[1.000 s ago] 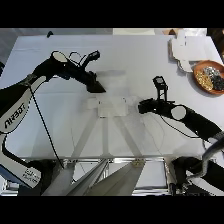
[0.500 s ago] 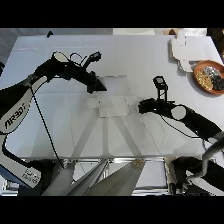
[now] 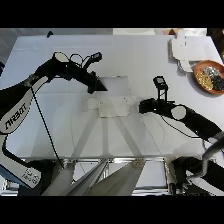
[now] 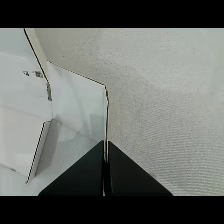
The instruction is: Fold the box and place the chain.
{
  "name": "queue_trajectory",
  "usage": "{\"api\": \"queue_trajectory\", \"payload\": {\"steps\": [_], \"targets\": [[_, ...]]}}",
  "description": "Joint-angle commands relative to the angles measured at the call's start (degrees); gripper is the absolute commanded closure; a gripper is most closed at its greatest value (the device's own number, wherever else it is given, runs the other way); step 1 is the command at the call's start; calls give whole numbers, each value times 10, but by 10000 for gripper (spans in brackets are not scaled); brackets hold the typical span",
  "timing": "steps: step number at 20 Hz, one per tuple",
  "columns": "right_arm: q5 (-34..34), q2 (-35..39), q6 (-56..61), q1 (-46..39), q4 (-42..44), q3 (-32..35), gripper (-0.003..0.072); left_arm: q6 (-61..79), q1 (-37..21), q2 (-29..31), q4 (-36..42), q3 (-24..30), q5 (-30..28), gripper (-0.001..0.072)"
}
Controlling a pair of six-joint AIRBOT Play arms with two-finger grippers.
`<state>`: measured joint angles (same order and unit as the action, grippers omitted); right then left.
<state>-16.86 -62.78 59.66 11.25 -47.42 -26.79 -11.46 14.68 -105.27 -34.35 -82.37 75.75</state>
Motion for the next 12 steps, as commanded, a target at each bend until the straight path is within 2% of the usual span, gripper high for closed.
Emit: {"api": "queue_trajectory", "payload": {"steps": [1,12], "targets": [[0,0,0,1,0,0,669,1,1,0,0,0,1,697],[2,1,0,0,-1,0,657,-4,1,0,0,0,1,702]]}}
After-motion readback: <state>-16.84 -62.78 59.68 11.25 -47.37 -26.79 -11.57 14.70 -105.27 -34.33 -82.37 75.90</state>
